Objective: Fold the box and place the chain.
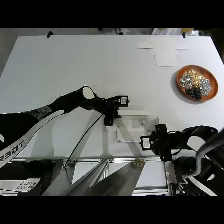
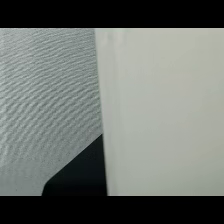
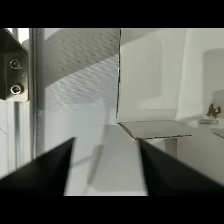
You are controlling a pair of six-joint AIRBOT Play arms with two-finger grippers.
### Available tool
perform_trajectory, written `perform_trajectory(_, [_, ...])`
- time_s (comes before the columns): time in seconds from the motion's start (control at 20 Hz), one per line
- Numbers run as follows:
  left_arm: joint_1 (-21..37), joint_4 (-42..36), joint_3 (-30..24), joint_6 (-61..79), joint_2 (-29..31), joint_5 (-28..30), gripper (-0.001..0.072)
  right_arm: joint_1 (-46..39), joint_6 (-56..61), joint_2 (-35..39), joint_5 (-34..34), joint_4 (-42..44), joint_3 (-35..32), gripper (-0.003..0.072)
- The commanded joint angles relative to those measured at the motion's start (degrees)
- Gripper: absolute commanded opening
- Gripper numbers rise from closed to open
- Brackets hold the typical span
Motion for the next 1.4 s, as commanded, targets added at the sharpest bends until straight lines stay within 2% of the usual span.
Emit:
perform_trajectory(0.0, [0.0,0.0,0.0,0.0,0.0,0.0,0.0012,3.4,-1.5,0.3,-8.4,-1.7,-2.3,0.0588])
perform_trajectory(0.05, [0.0,0.0,0.0,0.0,0.0,0.0,0.0012,5.0,-1.5,0.7,-10.8,-1.8,-3.2,0.0592])
perform_trajectory(0.1, [0.0,0.0,0.0,0.0,0.0,0.0,0.0012,6.8,-1.5,1.1,-12.9,-1.8,-4.2,0.0643])
perform_trajectory(0.15, [0.0,0.0,0.0,0.0,0.0,0.0,0.0012,8.5,-1.3,1.1,-15.0,-1.8,-5.2,0.0659])
perform_trajectory(0.3, [0.0,0.0,0.0,0.0,0.0,0.0,0.0012,10.9,-0.9,1.0,-21.2,-2.3,-8.2,0.0659])
perform_trajectory(0.5, [0.0,0.0,0.0,0.0,0.0,0.0,0.0012,9.3,4.1,1.0,-25.8,-8.6,-8.6,0.0644])
perform_trajectory(0.65, [0.0,0.0,0.0,0.0,0.0,0.0,0.0012,6.6,4.5,1.0,-25.8,-9.6,-8.6,0.0644])
perform_trajectory(0.95, [0.0,0.0,0.0,0.0,0.0,0.0,0.0012,6.5,4.5,1.0,-25.7,-9.7,-8.4,0.0644])
perform_trajectory(1.05, [0.0,0.0,0.0,0.0,0.0,0.0,0.0012,6.4,4.5,1.1,-23.8,-9.7,-6.4,0.0644])
perform_trajectory(1.25, [0.0,0.0,0.0,0.0,0.0,0.0,0.0012,-0.3,3.8,0.9,-23.1,-5.6,-4.1,0.0645])
perform_trajectory(1.35, [0.0,0.0,0.0,0.0,0.0,0.0,0.0012,-3.9,-0.7,0.9,-22.4,-2.0,-4.1,0.0646])
